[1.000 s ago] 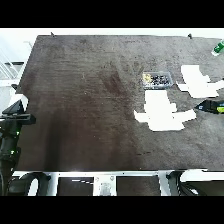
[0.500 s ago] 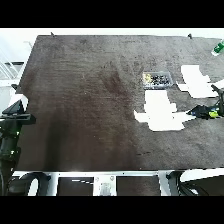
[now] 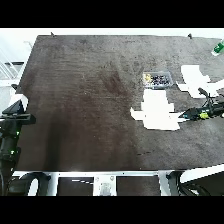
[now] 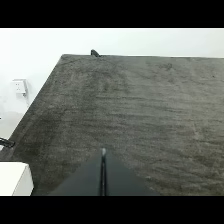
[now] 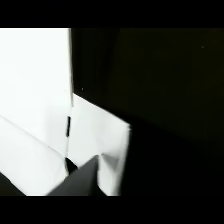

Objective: Fold the box and place the chain.

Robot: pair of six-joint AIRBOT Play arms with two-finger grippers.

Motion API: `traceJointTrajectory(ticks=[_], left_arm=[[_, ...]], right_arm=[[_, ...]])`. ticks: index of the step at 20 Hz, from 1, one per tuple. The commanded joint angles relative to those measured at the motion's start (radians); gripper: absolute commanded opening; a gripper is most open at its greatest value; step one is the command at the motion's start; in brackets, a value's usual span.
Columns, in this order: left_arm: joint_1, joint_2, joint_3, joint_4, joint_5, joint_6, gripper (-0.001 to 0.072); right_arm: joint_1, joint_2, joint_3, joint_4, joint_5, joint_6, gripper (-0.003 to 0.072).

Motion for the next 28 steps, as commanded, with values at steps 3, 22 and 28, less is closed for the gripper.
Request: traceJointTrajectory(ticks=[3,22,28], left_arm=[[0.000,0.001,0.001,0.000,0.000,0.000,0.0021],[0.000,0.001,0.001,0.000,0.000,0.000,0.0021],[0.000,0.001,0.009,0.000,-0.028,0.000,0.0021]], right_arm=[[0.005,-0.002,-0.007,0.063,0.150,-0.060,0.0013],[0.626,0.214,-0.381,0.700,-0.341,-0.021,0.0010],[0.747,0.178,-0.204,0.551,-0.507,0.087,0.0010]])
